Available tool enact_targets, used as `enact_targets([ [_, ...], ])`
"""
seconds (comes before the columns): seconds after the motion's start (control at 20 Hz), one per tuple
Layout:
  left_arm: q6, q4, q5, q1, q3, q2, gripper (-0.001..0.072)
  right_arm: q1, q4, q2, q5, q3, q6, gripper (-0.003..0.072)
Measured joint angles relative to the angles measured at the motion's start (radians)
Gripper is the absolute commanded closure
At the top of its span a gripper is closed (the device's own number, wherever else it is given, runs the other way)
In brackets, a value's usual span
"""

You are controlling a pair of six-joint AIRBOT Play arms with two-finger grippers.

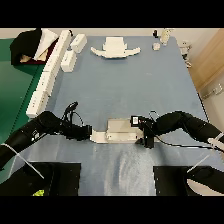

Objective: Fold the box.

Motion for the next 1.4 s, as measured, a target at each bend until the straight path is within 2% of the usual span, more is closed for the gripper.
enact_targets([
  [0.35, -0.043, 0.031, 0.066, -0.046, 0.000, -0.031, 0.0696, 0.000, 0.000, 0.000, 0.000, 0.000, 0.000, 0.0158],
  [0.7, -0.006, -0.045, 0.120, -0.110, 0.001, -0.101, 0.0695, 0.000, 0.000, 0.000, 0.000, 0.000, 0.000, 0.0158],
  [1.15, 0.054, -0.130, 0.065, -0.122, 0.048, -0.111, 0.0689, 0.000, 0.000, 0.000, 0.000, 0.000, 0.001, 0.0157],
  [1.25, 0.056, -0.135, 0.051, -0.122, 0.063, -0.111, 0.0213, 0.000, 0.000, 0.000, 0.000, 0.000, 0.001, 0.0158],
  [1.3, 0.056, -0.141, 0.049, -0.122, 0.069, -0.111, 0.0258, 0.000, 0.000, 0.000, 0.000, 0.000, 0.001, 0.0157],
  [1.4, 0.056, -0.153, 0.044, -0.122, 0.077, -0.111, 0.0258, 0.000, 0.000, 0.000, 0.000, 0.000, 0.001, 0.0158],
])
